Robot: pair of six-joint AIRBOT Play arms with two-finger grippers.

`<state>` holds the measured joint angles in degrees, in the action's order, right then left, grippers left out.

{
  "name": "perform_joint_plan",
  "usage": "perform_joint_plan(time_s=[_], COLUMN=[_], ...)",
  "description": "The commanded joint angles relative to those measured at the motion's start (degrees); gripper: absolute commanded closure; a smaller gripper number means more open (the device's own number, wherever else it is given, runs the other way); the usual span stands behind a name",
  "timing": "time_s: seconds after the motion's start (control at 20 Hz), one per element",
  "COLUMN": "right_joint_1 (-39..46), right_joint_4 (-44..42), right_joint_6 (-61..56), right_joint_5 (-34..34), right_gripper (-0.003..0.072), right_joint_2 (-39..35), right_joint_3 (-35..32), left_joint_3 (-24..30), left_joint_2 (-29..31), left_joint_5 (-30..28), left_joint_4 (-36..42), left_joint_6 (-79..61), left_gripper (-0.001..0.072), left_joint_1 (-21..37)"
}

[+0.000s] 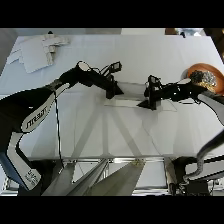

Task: Fold the box and place the chain.

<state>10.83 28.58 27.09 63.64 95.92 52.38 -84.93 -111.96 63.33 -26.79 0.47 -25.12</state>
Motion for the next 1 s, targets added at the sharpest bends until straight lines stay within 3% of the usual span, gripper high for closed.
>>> perform_joint_plan(time_s=[0.0, 0.05, 0.1, 0.5, 0.95], right_joint_1=[-0.04, -0.04, -0.04, -0.04, -0.04], right_joint_4=[0.07, 0.07, 0.07, 0.07, 0.07], right_joint_6=[-0.02, -0.02, -0.02, -0.02, -0.04], right_joint_5=[0.0, 0.0, 0.0, 0.0, 0.0], right_gripper=[0.0241, 0.0241, 0.0241, 0.0241, 0.0241], right_joint_2=[0.02, 0.02, 0.02, 0.02, 0.02], right_joint_3=[0.0, 0.0, 0.0, 0.0, 0.0], left_joint_3=[-0.02, -0.02, -0.02, 0.04, 2.62], left_joint_2=[0.02, 0.02, 0.02, 2.32, 18.03], left_joint_5=[1.22, 1.2, 1.22, 4.15, 8.5], left_joint_4=[0.48, 0.37, 0.37, -10.69, -12.31], left_joint_6=[-0.07, -0.07, -0.02, 0.04, 8.72], left_gripper=[0.0354, 0.0234, 0.0172, 0.0176, 0.0177], left_joint_1=[0.11, 0.13, 0.15, 1.64, 3.37])
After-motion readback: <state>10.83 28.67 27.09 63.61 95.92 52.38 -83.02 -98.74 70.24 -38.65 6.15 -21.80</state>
